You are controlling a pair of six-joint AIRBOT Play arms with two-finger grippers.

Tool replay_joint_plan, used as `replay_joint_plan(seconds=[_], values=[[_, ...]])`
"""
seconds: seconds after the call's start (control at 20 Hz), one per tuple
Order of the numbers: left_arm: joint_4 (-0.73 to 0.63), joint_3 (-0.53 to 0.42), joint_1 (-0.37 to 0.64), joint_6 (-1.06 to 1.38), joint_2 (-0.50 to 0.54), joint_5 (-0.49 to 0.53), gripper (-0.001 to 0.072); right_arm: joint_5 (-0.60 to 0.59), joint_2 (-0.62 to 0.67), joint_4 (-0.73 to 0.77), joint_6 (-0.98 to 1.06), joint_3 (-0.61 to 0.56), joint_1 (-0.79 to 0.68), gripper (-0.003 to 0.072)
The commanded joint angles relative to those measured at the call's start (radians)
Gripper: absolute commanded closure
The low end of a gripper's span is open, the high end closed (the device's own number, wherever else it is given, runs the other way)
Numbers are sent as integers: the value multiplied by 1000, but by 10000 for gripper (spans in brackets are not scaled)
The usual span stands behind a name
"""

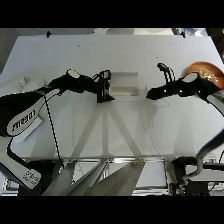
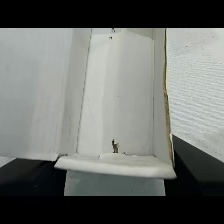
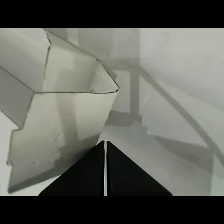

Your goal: Fold the box and place the chain.

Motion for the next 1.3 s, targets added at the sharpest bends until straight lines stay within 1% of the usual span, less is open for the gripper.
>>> replay_joint_plan(seconds=[0.0, 0.05, 0.1, 0.25, 0.3, 0.35, 0.4, 0.45, 0.7, 0.75, 0.85, 0.9, 0.95, 1.05, 1.25], values=[[0, 0, 0, 0, 0, 0, 429, 10, -2, 60, -29, 0, 1, 668], [0, 0, 0, 0, 0, 0, 429, 11, -2, 61, -29, 0, 1, 619], [0, 0, 0, 0, 0, 0, 429, 13, -2, 76, -38, 0, 1, 595], [0, 0, 0, 0, 0, 0, 429, 37, -2, 187, -121, 0, 1, 584], [0, 0, 0, 0, 0, 0, 429, 46, -2, 234, -151, 0, 1, 566], [0, 0, 0, 0, 0, 0, 429, 47, -2, 257, -160, 0, 1, 503], [0, 0, 0, 0, 0, 0, 429, 41, -2, 264, -160, 0, 1, 393], [0, 0, 0, 0, 0, 0, 429, 36, -3, 259, -160, 0, 3, 367], [0, 0, 0, 0, 0, 0, 429, 18, -42, 257, -160, 0, 37, 364], [0, 0, 0, 0, 0, 0, 429, 7, -57, 260, -160, 0, 50, 333], [0, 0, 0, 0, 0, 0, 429, -6, -78, 281, -168, 0, 72, 315], [0, 0, 0, 0, 0, 0, 429, -13, -84, 298, -189, 0, 81, 272], [0, 0, 0, 0, 0, 0, 429, -24, -84, 315, -199, 0, 87, 265], [0, 0, 0, 0, 0, 0, 429, -46, -84, 344, -212, 0, 90, 265], [0, 0, 0, 0, 0, 0, 429, -106, -84, 333, -208, 0, 90, 266]])
